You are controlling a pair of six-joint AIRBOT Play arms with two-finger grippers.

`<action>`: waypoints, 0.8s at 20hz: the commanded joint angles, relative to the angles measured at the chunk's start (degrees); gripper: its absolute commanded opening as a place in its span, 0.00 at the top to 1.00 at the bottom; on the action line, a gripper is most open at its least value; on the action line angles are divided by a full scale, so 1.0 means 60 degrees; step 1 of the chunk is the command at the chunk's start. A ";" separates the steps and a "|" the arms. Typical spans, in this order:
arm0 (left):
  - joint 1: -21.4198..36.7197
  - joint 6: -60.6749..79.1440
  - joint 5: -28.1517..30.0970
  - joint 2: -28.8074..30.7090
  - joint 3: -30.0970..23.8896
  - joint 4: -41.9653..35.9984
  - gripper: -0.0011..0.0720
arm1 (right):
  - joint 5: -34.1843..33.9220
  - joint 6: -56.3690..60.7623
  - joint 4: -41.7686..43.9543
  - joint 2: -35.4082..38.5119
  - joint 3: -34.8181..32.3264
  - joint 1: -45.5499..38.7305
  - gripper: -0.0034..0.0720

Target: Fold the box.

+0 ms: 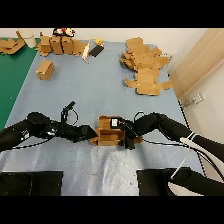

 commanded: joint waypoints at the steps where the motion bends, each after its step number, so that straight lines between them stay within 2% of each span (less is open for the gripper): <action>1: -0.0011 0.0011 0.0284 -0.0004 0.0004 -0.0087 0.13 | 0.0000 0.0000 0.0004 -0.0004 -0.0004 0.0004 0.29; 6: -0.0251 0.0171 0.0375 -0.0004 0.0058 0.0215 0.13 | 0.0004 0.0000 0.0004 -0.0004 -0.0004 0.0004 0.29; 10: -0.1290 -0.2317 0.1716 -0.0004 0.0550 0.2167 0.14 | 0.0004 0.0000 0.0004 -0.0004 -0.0004 0.0004 0.29; 16: -0.2415 -0.6127 0.2208 -0.0007 0.1541 0.5107 0.14 | 0.0000 0.0000 0.0004 -0.0004 -0.0004 0.0004 0.28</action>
